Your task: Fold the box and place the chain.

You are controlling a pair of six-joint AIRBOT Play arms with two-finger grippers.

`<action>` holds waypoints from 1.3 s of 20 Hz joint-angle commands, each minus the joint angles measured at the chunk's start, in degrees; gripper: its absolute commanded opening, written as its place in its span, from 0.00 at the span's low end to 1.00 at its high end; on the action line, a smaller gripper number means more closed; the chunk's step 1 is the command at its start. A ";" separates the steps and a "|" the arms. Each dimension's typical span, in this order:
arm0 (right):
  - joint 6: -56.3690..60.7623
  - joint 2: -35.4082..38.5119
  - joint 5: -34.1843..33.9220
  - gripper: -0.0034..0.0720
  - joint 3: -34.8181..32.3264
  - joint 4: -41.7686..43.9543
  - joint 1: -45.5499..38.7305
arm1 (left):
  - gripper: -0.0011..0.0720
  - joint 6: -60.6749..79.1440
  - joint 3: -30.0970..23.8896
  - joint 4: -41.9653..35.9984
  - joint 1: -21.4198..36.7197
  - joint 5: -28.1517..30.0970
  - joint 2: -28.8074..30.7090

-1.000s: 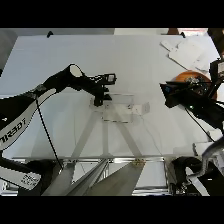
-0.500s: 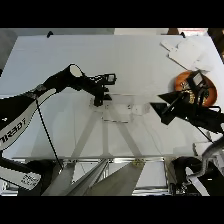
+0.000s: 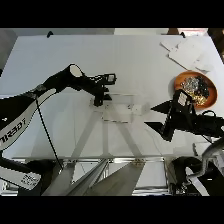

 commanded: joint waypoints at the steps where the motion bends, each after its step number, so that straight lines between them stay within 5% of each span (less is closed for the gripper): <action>1: -1.97 1.11 2.80 0.83 0.07 0.85 0.02 | 0.03 0.00 0.00 0.00 -0.04 0.00 0.04; 5: -3.50 2.38 2.49 0.86 0.04 0.76 0.02 | 0.03 0.00 0.00 -0.04 -0.04 0.00 0.04; 6: -4.28 2.36 2.29 0.97 0.04 0.76 0.02 | 0.03 0.00 0.00 -0.04 -0.04 0.00 0.04; 19: -5.42 -8.66 0.39 0.96 -0.07 0.81 4.85 | 0.03 0.00 0.00 -0.04 -0.04 0.00 0.04; 26: -5.55 -11.56 -7.32 0.98 -0.07 1.44 5.66 | 0.03 0.00 0.00 -0.07 -0.04 0.00 0.04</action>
